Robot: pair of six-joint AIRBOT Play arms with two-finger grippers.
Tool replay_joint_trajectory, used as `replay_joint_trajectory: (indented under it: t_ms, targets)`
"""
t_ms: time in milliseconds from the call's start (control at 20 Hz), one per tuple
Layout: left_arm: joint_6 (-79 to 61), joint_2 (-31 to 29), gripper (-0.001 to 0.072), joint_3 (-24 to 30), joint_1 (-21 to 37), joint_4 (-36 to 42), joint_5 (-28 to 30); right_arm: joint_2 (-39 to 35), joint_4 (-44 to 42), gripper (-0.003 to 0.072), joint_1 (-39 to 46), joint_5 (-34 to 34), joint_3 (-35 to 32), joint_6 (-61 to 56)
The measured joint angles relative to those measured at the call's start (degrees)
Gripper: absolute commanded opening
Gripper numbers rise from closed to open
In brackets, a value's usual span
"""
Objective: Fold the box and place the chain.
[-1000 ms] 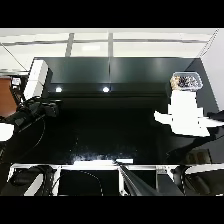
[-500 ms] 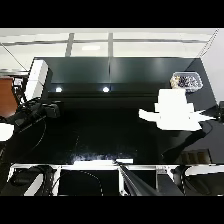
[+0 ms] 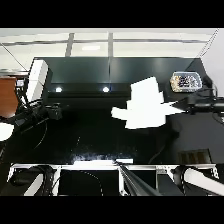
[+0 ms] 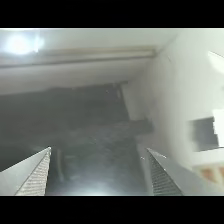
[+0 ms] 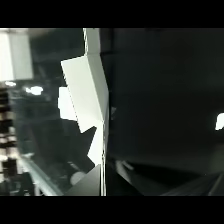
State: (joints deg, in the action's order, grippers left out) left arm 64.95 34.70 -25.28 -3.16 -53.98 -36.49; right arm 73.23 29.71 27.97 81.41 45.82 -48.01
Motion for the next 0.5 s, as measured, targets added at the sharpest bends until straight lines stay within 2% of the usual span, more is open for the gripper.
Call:
replay_joint_trajectory:
  t_ms: [250,500]
  targets:
    - [-0.09,3.37,0.0704,-0.48,-6.69,4.02,-2.14,-16.31,-0.11,0.0012,-17.66,-15.8,-11.06,0.31]
    - [-0.17,15.69,0.0704,-5.49,-15.19,7.61,-3.17,-26.43,0.59,0.0012,-35.6,-31.45,-18.88,-1.79]
